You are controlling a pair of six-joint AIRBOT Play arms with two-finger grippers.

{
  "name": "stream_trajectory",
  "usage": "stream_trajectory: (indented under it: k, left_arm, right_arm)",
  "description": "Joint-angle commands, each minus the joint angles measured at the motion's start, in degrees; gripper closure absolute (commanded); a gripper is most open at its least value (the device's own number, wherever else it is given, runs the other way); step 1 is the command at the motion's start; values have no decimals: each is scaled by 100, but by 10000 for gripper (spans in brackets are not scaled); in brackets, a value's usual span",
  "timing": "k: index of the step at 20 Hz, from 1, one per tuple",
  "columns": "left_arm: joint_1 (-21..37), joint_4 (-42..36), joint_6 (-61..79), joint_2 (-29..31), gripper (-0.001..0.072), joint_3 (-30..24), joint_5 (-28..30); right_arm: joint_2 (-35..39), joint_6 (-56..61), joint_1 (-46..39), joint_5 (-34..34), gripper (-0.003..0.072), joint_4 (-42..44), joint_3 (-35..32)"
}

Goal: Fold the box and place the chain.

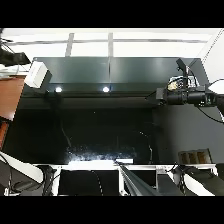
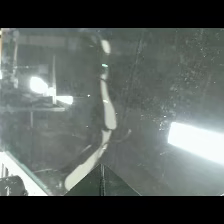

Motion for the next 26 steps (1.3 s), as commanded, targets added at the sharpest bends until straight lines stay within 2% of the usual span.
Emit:
stream_trajectory:
  k: [1, 2, 3, 4, 6, 7, 9, 10, 13, 15, 16, 19, 26]
  left_arm:
    - [-61, 299, -1532, 763, 159, -46, -1285]
    - [-109, 308, -1694, 1043, 416, -245, -1659]
    - [-166, 363, -1696, 1276, 618, -398, -2009]
    - [-232, 378, -1692, 1467, 680, -535, -2291]
    - [-483, 369, -1683, 1998, 681, -1029, -2369]
    - [-658, 365, -1668, 2376, 680, -1449, -2041]
    - [-1104, 295, -1668, 3394, 680, -2793, -793]
    - [-1377, 238, -1663, 3963, 680, -3650, -144]
    - [-2288, 195, -1602, 5490, 680, -6118, 1303]
    - [-2752, 35, -1602, 6269, 678, -7215, 1840]
    - [-2889, -15, -1602, 6557, 678, -7563, 1941]
    - [-2997, 98, -1602, 7014, 678, -8067, 1937]
    - [-2997, -63, -1604, 7012, 678, -8076, 1867]
  right_arm:
    - [28, -9, -61, 153, 662, -184, 238]
    - [85, -4, -129, 234, 662, -442, 391]
    - [229, 28, -192, 323, 662, -850, 494]
    - [466, 157, -243, 332, 663, -1370, 498]
    - [1051, 761, -258, 286, 662, -2747, 468]
    - [1381, 1060, -258, 192, 662, -3348, 393]
    - [2079, 1539, -258, -116, 662, -4297, 90]
    - [2420, 1797, -258, -317, 662, -4592, -153]
    - [3049, 2065, -256, -992, 662, -4627, -1012]
    - [3095, 2256, -256, -1362, 662, -4367, -1421]
    - [3095, 2245, -256, -1541, 662, -4050, -1556]
    - [3093, 2251, -256, -1738, 663, -3882, -1602]
    - [3093, 2247, -256, -1729, 664, -3886, -1602]
